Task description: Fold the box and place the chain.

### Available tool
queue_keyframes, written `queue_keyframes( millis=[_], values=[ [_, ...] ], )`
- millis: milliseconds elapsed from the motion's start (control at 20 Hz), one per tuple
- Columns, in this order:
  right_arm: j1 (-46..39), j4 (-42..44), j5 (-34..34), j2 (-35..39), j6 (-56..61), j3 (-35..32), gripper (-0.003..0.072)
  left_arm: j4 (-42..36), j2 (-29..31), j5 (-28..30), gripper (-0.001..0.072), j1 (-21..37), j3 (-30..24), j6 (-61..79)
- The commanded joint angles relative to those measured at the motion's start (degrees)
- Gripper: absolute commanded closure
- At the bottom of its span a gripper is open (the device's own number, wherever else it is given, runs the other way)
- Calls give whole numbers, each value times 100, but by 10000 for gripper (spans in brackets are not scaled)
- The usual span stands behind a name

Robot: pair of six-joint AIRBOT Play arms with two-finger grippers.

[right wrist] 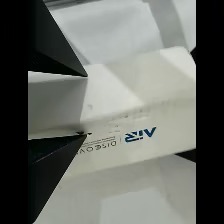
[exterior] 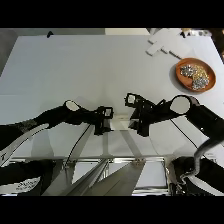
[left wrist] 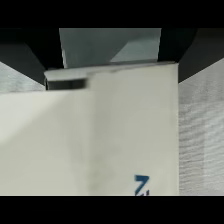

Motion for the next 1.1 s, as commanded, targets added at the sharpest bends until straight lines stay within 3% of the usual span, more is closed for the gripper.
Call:
queue_keyframes(
  millis=[0, 50, 100, 150, 450, 550, 650, 750, 950, 1000, 1050],
  values=[
    [-2, 28, -50, 186, -4, 0, 273, -7, 2, 11, 697, 2, 0, -9],
    [-2, 17, -94, 195, -4, 0, 308, -7, 2, 9, 697, 2, 0, -9],
    [-2, -37, -125, 190, -4, -2, 408, -7, 2, 9, 697, 2, 0, -9],
    [-2, -85, -160, 186, -4, -2, 436, -7, 2, 11, 697, 2, 0, -9],
    [-2, -612, -339, 138, 105, -2, 454, -7, 2, 9, 697, 2, 0, -9],
    [-2, -656, -404, 138, 197, -2, 524, -7, 2, 11, 697, 2, 0, -9],
    [-2, -656, -400, 138, 210, -2, 537, -7, 2, 11, 697, 2, 0, -9],
    [-2, -654, -400, 138, 216, -2, 648, -7, 2, 11, 697, 2, 0, -9],
    [0, -455, -184, 138, 186, -2, 610, -7, 2, 11, 697, 2, 0, -9],
    [0, -330, -76, 138, 116, -2, 521, -7, 2, 11, 697, 2, 0, -9],
    [0, -188, 24, 138, 0, -2, 487, -7, 2, 9, 697, 2, 0, -9]
  ],
)
